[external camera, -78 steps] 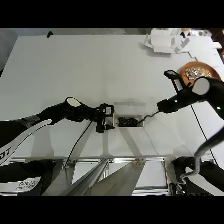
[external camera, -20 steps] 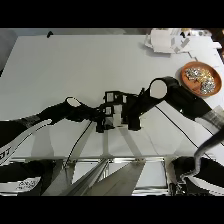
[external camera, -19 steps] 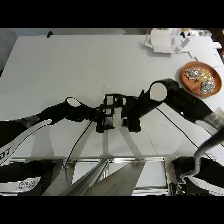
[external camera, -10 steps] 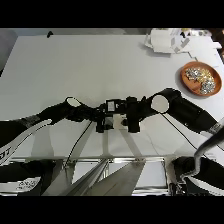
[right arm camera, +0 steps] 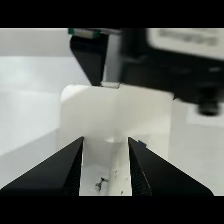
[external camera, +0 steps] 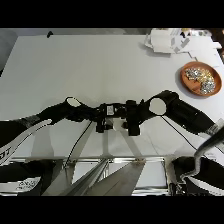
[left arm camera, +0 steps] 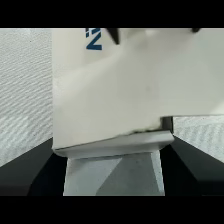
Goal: Fold the box and place the chain.
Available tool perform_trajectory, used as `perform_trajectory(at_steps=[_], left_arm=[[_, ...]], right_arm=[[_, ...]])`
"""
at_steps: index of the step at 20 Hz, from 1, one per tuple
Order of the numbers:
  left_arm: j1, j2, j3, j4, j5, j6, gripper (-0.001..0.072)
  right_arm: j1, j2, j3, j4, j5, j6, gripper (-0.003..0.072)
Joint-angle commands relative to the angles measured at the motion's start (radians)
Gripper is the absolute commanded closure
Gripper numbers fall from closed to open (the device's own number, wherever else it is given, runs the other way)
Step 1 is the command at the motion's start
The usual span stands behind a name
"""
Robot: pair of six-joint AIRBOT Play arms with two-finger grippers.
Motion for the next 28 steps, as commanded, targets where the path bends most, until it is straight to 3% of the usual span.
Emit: perform_trajectory(at_steps=[1,5,9,11,13,28], left_arm=[[0.0,0.001,0.001,0.0,0.0,0.0,0.0696],[0.0,0.001,0.001,0.0,0.0,0.0,0.0696],[0.0,0.001,0.001,0.0,0.0,0.0,0.0696],[0.0,0.001,0.001,0.0,0.0,0.0,0.0696],[0.0,0.001,0.001,0.0,0.0,0.0,0.0696],[0.0,0.001,0.001,0.0,0.0,0.0,0.0696]], right_arm=[[0.009,-0.001,-0.027,-0.064,-0.06,0.042,0.0402],[0.009,0.008,-0.028,-0.119,-0.121,0.104,0.0411],[0.009,0.009,-0.028,-0.119,-0.112,0.109,0.0532],[0.009,0.009,-0.028,-0.119,-0.104,0.11,0.0536],[0.009,0.009,-0.028,-0.119,-0.084,0.111,0.0588],[-0.029,0.025,-0.028,-0.119,-0.063,0.131,0.0585]])
